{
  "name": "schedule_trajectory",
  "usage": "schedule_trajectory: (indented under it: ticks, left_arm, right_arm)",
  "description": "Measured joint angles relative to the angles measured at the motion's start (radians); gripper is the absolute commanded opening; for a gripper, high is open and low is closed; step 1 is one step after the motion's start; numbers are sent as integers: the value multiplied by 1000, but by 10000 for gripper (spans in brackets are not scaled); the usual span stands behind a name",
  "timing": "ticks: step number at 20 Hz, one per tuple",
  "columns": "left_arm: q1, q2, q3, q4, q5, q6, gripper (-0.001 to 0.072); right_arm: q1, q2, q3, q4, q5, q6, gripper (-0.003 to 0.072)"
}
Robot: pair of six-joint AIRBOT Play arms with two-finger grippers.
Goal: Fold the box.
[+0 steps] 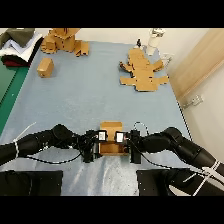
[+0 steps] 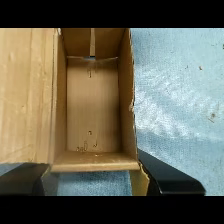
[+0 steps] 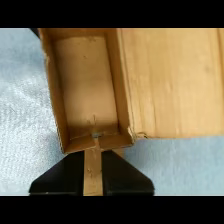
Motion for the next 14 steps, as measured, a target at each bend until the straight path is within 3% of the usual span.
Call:
schedule_trajectory:
  ticks: [1,5,6,7,9,10,14]
  left_arm:
    - [0,0,0,0,0,0,478]
    - [0,0,0,0,0,0,477]
    - [0,0,0,0,0,0,477]
    - [0,0,0,0,0,0,477]
    - [0,0,0,2,0,2,477]
    - [0,0,0,2,-1,2,477]
    - [0,0,0,2,-1,1,478]
  right_arm:
    - [3,-3,0,3,8,-22,79]
    - [16,-9,0,21,29,-75,93]
    - [24,-10,0,28,37,-81,205]
    - [32,-11,0,32,42,-85,393]
    - [48,-19,-1,41,53,-93,550]
    - [54,-26,-1,46,57,-94,607]
    - [66,-56,-1,66,67,-98,608]
